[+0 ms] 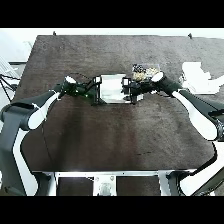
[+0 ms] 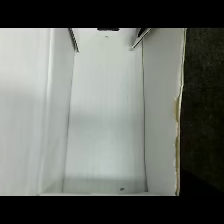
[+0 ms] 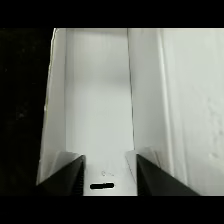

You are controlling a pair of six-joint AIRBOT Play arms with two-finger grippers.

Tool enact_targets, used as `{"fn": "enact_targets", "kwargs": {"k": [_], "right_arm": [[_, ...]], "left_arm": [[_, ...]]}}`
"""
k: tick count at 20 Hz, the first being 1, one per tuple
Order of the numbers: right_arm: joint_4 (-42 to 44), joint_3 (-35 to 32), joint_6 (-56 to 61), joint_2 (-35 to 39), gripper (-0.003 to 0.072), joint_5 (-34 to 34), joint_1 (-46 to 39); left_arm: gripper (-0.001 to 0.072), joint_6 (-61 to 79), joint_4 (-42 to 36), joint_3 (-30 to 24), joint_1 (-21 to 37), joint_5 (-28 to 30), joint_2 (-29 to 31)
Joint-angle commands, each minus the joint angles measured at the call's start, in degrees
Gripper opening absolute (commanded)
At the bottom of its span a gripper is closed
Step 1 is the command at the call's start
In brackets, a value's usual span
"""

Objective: Fold the box and place the chain.

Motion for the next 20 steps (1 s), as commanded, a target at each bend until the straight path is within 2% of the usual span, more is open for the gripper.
{"fn": "enact_targets", "kwargs": {"k": [1, 2, 4, 8, 10, 11, 17, 20], "right_arm": [[-5.03, 0.02, 2.14, 0.24, 0.0248, 1.36, -1.31], [-7.72, 0.02, 4.33, 0.81, 0.0174, 2.23, -1.97], [-11.85, 0.02, 7.58, 2.97, 0.0141, 3.89, -3.34], [-12.11, 0.02, 14.25, 10.03, 0.0141, 4.44, -5.99], [-11.17, 0.02, 20.92, 12.81, 0.0062, 4.00, -8.31], [-10.56, 0.02, 24.90, 13.35, 0.0050, 3.96, -10.14], [3.52, 0.00, 48.54, 9.92, 0.0051, 4.09, -22.86], [3.61, 0.00, 56.46, 5.16, 0.0051, 6.51, -23.82]], "left_arm": [[0.0350, 0.11, -0.04, 0.02, -0.02, 0.04, -0.04], [0.0350, 0.11, -0.04, 0.02, -0.02, 0.07, -0.04], [0.0350, 0.11, -0.04, 0.02, -0.02, 0.07, -0.04], [0.0350, 0.11, -0.04, 0.02, -0.02, 0.07, -0.04], [0.0350, 0.11, -0.04, 0.02, -0.02, 0.07, -0.04], [0.0350, 0.11, -0.04, 0.02, -0.02, 0.07, -0.04], [0.0350, 0.11, -0.04, 0.02, -0.02, 0.07, -0.04], [0.0350, 0.11, -0.04, 0.02, -0.02, 0.07, -0.04]]}}
